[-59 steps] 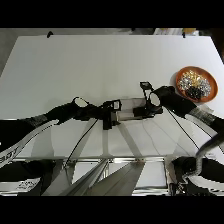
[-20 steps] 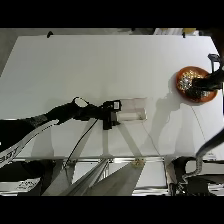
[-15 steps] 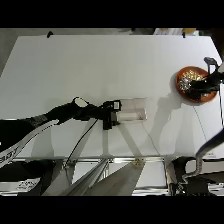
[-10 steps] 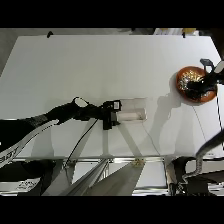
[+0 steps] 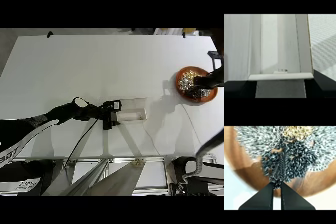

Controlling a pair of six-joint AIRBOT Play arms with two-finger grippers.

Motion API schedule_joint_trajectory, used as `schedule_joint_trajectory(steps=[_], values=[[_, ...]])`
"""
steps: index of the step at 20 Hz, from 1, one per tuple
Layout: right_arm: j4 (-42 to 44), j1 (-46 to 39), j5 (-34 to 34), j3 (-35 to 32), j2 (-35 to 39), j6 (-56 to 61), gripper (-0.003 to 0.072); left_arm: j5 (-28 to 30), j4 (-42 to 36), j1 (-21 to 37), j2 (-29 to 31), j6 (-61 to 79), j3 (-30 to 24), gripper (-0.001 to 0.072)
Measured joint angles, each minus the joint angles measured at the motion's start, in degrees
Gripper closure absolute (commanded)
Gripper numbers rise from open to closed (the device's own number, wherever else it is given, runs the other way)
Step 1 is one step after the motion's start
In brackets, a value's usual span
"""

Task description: Fold the box and place the chain.

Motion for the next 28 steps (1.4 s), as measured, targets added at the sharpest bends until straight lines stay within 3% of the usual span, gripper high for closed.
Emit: schedule_joint_trajectory(steps=[8, 12, 20, 28], values=[[15.78, 0.24, 6.29, 0.00, 20.55, -1.86, 0.0677, 0.00, 0.00, 0.00, 0.02, 0.00, 0.00, 0.0501], [20.50, 4.37, 10.75, 0.00, 27.23, -2.40, 0.0677, 0.00, 0.00, 0.00, 0.02, 0.00, 0.00, 0.0501], [22.21, 20.65, 18.38, -0.02, 31.01, -2.64, 0.0676, 0.00, 0.00, 0.00, 0.00, 0.00, 0.00, 0.0501], [22.25, 29.35, 17.66, -4.74, 31.26, -5.20, 0.0676, 0.00, 0.00, 0.00, 0.00, 0.00, 0.00, 0.0501]])
